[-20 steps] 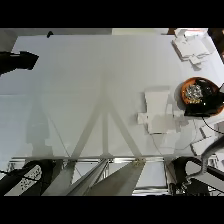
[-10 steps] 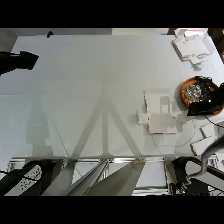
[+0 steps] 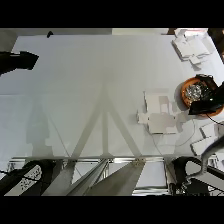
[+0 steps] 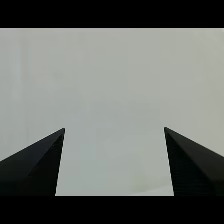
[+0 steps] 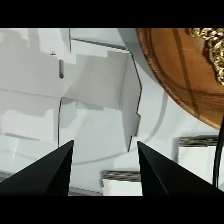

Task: Fold the box and place the chain.

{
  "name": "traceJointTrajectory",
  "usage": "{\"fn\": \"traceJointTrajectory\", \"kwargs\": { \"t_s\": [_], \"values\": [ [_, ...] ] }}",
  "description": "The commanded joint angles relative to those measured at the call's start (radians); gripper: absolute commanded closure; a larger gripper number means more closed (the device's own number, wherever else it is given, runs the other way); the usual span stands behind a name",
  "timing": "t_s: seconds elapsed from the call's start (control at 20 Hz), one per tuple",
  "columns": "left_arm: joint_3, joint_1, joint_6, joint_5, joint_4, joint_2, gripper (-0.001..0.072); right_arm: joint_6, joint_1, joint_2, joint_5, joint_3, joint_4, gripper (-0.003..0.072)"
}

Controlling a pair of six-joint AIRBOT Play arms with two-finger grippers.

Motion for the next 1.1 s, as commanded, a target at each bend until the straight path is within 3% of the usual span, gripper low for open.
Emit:
{"fn": "traceJointTrajectory", "kwargs": {
  "t_s": [0.0, 0.05, 0.15, 0.8, 0.95, 1.05],
  "values": [
    [0.0, 0.0, 0.0, 0.0, 0.0, 0.0, 0.001, -0.001, -0.001, -0.002, -0.042, 0.002, -0.039, 0.0279],
    [0.0, 0.0, 0.0, 0.0, 0.0, 0.0, 0.001, 0.003, -0.001, -0.002, -0.068, 0.002, -0.039, 0.0289],
    [0.0, 0.0, 0.0, 0.0, 0.0, 0.0, 0.001, 0.003, -0.001, -0.002, -0.105, 0.002, -0.036, 0.0391],
    [0.0, 0.0, 0.0, 0.0, 0.0, 0.0, 0.001, -0.028, 0.0, -0.169, -0.11, 0.002, 0.011, 0.0399],
    [0.0, 0.0, 0.0, 0.0, 0.0, 0.0, 0.001, -0.032, 0.001, -0.174, -0.126, 0.002, 0.048, 0.061],
    [0.0, 0.0, 0.0, 0.0, 0.0, 0.0, 0.001, -0.061, 0.0, -0.175, -0.1, 0.002, 0.064, 0.0676]
  ]
}}
